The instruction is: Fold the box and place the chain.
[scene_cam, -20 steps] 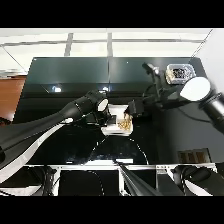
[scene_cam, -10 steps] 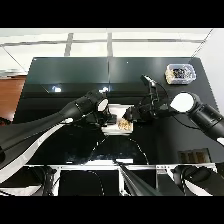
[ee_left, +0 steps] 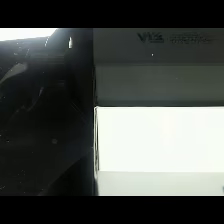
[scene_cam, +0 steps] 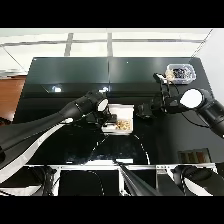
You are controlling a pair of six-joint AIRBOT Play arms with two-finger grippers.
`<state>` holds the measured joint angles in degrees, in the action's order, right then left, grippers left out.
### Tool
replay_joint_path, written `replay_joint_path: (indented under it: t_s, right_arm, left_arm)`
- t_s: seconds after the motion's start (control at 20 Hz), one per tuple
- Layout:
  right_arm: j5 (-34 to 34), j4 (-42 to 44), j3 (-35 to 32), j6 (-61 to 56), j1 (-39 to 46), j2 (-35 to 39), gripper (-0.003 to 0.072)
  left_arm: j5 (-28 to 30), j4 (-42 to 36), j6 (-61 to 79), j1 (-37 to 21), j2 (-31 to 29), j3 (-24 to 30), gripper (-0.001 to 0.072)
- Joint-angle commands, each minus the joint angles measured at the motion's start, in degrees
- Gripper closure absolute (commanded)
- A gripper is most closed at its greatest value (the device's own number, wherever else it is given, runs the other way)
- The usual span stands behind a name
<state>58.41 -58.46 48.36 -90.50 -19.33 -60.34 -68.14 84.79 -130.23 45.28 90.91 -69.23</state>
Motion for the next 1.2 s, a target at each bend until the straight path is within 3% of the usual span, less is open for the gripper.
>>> replay_joint_path:
  t_s: [0.0,0.05,0.15,0.2,0.35,0.45,0.6,0.7,0.8,0.9,1.0,1.15]
  right_arm:
    - [0.1,-0.3,0.0,0.1,-0.1,0.0,0.0382]
    - [0.1,-0.3,0.0,0.1,-0.2,0.0,0.0382]
    - [0.1,-0.3,0.0,0.1,-0.4,0.0,0.0382]
    - [0.1,-0.3,0.0,0.1,-0.4,0.0,0.0382]
    - [0.3,-0.3,0.0,0.1,-0.3,0.0,0.0382]
    - [0.3,-0.3,0.0,0.1,-0.3,0.0,0.0382]
    - [0.2,-0.3,0.0,0.1,-0.3,0.0,0.0382]
    - [0.2,-0.3,0.0,0.1,-0.4,0.0,0.0382]
    - [0.1,-0.3,0.0,0.1,-0.4,0.0,0.0382]
    - [0.0,-0.3,0.0,0.1,-0.4,0.0,0.0382]
    - [0.1,-0.3,0.0,0.0,-0.4,0.0,0.0382]
    - [0.1,-0.3,0.0,0.0,-0.4,0.0,0.0382]
  left_arm:
    - [-0.1,0.2,-2.7,0.1,-0.2,-0.6,0.0673]
    - [0.0,0.2,-3.8,0.2,-0.8,-0.9,0.0508]
    - [0.1,0.5,-3.7,0.3,-2.8,-1.1,0.0045]
    - [-0.3,1.7,-3.2,0.4,-4.4,-1.0,-0.0001]
    - [-3.8,7.5,1.5,0.4,-12.0,0.3,-0.0001]
    - [-5.1,11.5,4.9,-0.7,-18.8,4.4,-0.0001]
    - [-4.7,8.8,6.7,-10.7,-28.9,16.3,-0.0001]
    - [3.5,-0.9,12.9,-20.7,-34.3,26.0,-0.0001]
    - [14.5,-20.6,34.6,-29.4,-36.2,34.0,0.0017]
    - [16.7,-38.4,66.8,-32.1,-35.1,38.4,0.0014]
    - [15.1,-44.1,93.0,-30.9,-33.8,39.3,0.0011]
    - [16.0,-44.3,126.8,-24.5,-32.9,39.3,-0.0010]
